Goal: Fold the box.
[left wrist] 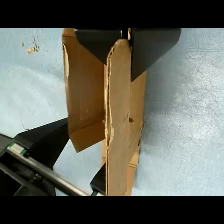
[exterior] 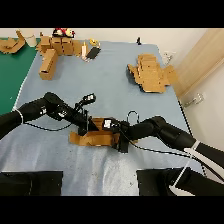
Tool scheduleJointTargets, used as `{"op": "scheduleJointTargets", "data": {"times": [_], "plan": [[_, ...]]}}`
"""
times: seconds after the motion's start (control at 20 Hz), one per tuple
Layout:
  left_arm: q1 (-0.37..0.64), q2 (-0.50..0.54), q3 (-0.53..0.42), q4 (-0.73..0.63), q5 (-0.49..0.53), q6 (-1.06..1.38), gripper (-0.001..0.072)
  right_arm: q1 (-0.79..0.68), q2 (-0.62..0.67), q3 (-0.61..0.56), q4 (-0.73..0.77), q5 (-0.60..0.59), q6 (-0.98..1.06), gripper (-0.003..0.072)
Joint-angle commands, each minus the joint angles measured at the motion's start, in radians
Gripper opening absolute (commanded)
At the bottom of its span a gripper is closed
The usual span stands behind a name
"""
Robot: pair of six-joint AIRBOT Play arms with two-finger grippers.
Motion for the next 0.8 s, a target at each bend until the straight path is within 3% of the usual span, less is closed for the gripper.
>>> {"op": "scheduleJointTargets", "data": {"times": [0.0,0.2,0.5,0.75], "plan": [[0.0,-0.001,-0.001,0.0,-0.002,0.0,0.0011,-0.009,-0.04,0.0,0.075,-0.001,-0.106,0.0709],[0.0,-0.001,-0.001,0.001,-0.002,0.0,0.0011,-0.009,-0.031,0.001,0.034,-0.006,-0.061,0.0708],[0.0,-0.001,-0.001,0.001,-0.002,0.0,0.0011,-0.009,-0.021,0.014,0.02,-0.193,0.021,0.0707],[0.0,-0.001,-0.001,0.001,-0.002,0.0,0.0011,-0.009,0.046,0.038,-0.01,-0.162,0.079,0.0707]]}}
